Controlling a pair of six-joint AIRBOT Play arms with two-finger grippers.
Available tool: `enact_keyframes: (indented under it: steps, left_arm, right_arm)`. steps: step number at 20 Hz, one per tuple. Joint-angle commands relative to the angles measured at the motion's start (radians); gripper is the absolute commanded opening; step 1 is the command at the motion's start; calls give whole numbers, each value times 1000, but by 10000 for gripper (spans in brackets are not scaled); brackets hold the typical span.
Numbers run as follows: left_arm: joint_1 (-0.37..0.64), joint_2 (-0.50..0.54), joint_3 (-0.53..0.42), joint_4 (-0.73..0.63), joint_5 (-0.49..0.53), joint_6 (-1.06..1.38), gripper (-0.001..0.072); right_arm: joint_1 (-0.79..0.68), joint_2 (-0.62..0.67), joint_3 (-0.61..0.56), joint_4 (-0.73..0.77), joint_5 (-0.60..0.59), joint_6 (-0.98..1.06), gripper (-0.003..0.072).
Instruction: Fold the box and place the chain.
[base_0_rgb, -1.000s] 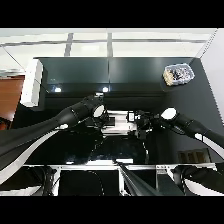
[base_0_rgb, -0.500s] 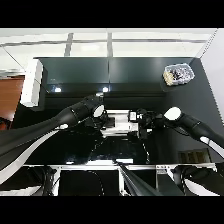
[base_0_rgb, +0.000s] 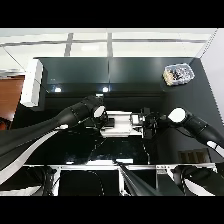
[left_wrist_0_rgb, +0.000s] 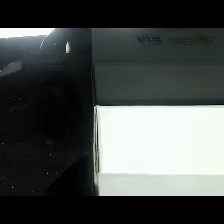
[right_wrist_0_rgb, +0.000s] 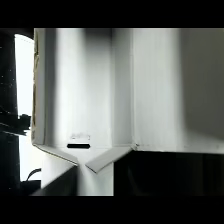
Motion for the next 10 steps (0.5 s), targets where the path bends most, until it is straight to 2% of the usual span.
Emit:
enact_keyframes:
  steps: [1,7,10]
  left_arm:
    - [1,0,1,2,2,-1,27]
    - [1,0,1,2,2,-1,27]
    - [1,0,1,2,2,-1,27]
  right_arm:
    - [26,-19,-1,19,56,2,232]
    - [31,-78,-1,232,50,2,231]
    - [31,-105,-1,278,50,13,232]
